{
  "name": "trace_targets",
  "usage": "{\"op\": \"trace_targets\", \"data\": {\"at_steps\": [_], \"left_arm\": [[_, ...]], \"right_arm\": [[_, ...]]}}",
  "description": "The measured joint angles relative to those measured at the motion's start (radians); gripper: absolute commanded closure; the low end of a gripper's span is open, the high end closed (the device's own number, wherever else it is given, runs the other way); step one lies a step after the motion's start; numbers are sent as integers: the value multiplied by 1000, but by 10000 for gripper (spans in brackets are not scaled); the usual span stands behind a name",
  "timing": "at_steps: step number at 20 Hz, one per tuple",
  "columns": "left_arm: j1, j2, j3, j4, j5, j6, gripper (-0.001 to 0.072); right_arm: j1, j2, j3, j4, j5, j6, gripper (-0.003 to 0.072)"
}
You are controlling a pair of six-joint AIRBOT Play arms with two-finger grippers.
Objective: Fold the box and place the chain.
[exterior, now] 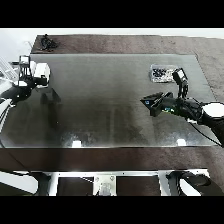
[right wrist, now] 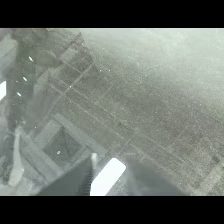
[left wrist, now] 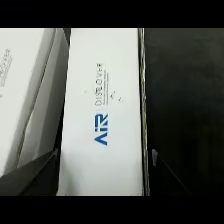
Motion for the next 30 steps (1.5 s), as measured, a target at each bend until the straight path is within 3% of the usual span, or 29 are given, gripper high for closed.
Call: {"op": "trace_targets", "data": {"at_steps": [2, 3, 4, 5, 9, 12, 16, 21, 25, 30], "left_arm": [[1, 52, 0, 3, -19, 13, -11], [1, 80, 0, 3, -32, 16, 152], [1, 111, 0, 3, -51, 17, 562], [1, 149, 0, 6, -84, 21, 692], [-7, 326, -3, 17, -278, 27, 697], [-55, 485, -50, 17, -318, 34, 697], [-172, 731, -216, 14, -264, 59, 698], [-343, 967, -492, 14, -160, 69, 697], [-459, 1044, -675, 11, -54, 69, 694], [-510, 1069, -758, 5, 1, 69, 691]], "right_arm": [[0, 0, 0, 3, 0, 0, 401], [0, 0, 0, 3, 0, 0, 642], [0, 2, 0, 3, -1, 0, 676], [0, 6, 0, 5, -5, 0, 677], [0, 79, 0, 15, -71, 11, 679], [0, 186, -4, 8, -170, 18, 681], [0, 370, -63, -37, -341, 24, 682], [0, 614, -273, -74, -502, 26, 681], [0, 725, -453, -86, -573, 27, 678], [0, 765, -538, -91, -605, 27, 677]]}}
